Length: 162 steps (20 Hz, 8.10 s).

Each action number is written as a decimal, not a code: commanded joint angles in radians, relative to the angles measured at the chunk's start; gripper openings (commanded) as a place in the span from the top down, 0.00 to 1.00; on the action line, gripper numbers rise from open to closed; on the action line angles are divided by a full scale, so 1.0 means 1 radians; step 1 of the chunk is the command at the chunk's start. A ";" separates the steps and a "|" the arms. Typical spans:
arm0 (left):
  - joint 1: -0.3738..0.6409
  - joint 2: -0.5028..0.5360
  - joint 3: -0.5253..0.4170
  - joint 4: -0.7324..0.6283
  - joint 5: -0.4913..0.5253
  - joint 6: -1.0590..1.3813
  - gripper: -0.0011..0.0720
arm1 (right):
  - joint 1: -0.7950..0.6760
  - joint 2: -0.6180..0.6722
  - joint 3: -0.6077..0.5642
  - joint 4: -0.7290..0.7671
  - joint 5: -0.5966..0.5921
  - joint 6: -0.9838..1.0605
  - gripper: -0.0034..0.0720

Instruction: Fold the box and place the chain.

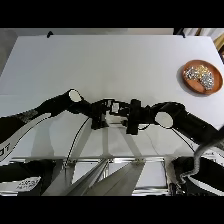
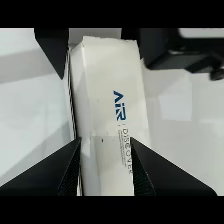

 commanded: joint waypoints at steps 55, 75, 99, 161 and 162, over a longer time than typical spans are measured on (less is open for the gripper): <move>0.000 0.000 0.000 -0.001 0.000 -0.001 0.56 | -0.322 0.173 -0.105 0.463 0.109 0.218 0.93; 0.000 0.000 0.000 -0.001 0.000 -0.001 0.56 | -0.110 -0.149 -0.108 0.629 -0.024 0.119 0.93; 0.223 0.307 0.000 0.214 0.113 -0.351 0.99 | -0.610 0.370 -0.056 0.034 0.308 0.577 0.93; 0.667 0.755 -0.207 0.647 0.030 -0.958 0.03 | -0.645 0.370 -0.056 0.008 0.378 0.575 0.78; 0.667 0.755 -0.207 0.647 0.031 -0.958 0.03 | -0.645 0.370 -0.056 0.008 0.378 0.575 0.78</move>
